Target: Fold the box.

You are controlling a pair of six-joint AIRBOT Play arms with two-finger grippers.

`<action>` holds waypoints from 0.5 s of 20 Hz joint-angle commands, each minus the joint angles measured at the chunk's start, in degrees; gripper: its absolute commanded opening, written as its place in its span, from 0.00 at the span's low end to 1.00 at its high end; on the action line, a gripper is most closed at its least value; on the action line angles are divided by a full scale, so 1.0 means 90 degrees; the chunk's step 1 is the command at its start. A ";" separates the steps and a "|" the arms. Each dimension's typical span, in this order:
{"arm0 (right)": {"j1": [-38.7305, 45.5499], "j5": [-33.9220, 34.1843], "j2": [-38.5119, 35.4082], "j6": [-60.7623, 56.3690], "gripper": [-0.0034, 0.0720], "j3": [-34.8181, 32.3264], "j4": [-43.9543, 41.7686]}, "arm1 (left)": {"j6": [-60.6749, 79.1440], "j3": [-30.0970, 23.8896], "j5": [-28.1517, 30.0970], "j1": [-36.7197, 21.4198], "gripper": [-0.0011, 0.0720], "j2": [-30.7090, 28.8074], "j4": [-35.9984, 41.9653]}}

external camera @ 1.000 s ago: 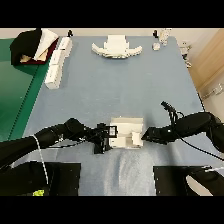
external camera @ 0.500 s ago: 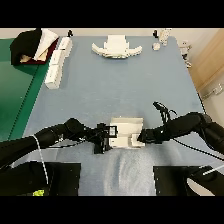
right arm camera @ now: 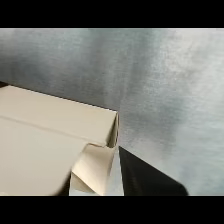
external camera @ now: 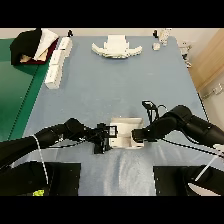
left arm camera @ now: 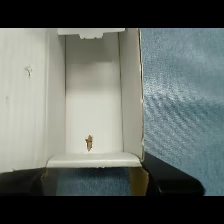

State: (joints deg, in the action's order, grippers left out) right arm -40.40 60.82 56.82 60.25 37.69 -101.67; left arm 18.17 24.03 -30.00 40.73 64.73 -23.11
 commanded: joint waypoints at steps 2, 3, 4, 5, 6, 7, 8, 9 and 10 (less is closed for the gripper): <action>-0.0923 0.0699 0.0743 -0.1681 0.61 0.0697 0.1336 | 0.0000 0.0002 0.0000 0.0000 0.65 -0.0005 -0.0002; -0.1037 0.0882 0.0903 -0.1897 0.61 0.0840 0.1532 | 0.0000 0.0002 0.0000 -0.0002 0.65 -0.0005 -0.0002; -0.1100 0.1047 0.1047 -0.2093 0.61 0.0962 0.1651 | 0.0000 0.0002 0.0000 0.0000 0.65 -0.0005 -0.0002; -0.1122 0.1139 0.1154 -0.2244 0.61 0.1044 0.1683 | 0.0000 0.0002 0.0002 0.0000 0.65 -0.0005 -0.0002; -0.1146 0.1154 0.1217 -0.2331 0.61 0.1066 0.1690 | 0.0000 0.0002 0.0002 0.0000 0.65 -0.0005 -0.0002; -0.1163 0.1154 0.1270 -0.2450 0.61 0.1066 0.1707 | 0.0000 0.0002 0.0000 0.0000 0.65 -0.0005 -0.0002; -0.1190 0.1151 0.1314 -0.2555 0.61 0.1061 0.1712 | 0.0000 0.0002 0.0002 0.0000 0.65 -0.0005 -0.0002; -0.1197 0.1151 0.1353 -0.2606 0.61 0.1059 0.1710 | 0.0000 0.0002 0.0002 0.0000 0.65 -0.0005 -0.0002; -0.1195 0.1129 0.1394 -0.2647 0.60 0.1061 0.1710 | 0.0000 0.0002 0.0000 0.0000 0.65 -0.0005 -0.0002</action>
State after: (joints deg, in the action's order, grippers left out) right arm -50.41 69.91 67.81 40.01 46.59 -87.68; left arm 18.17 24.03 -30.00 40.73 64.73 -23.11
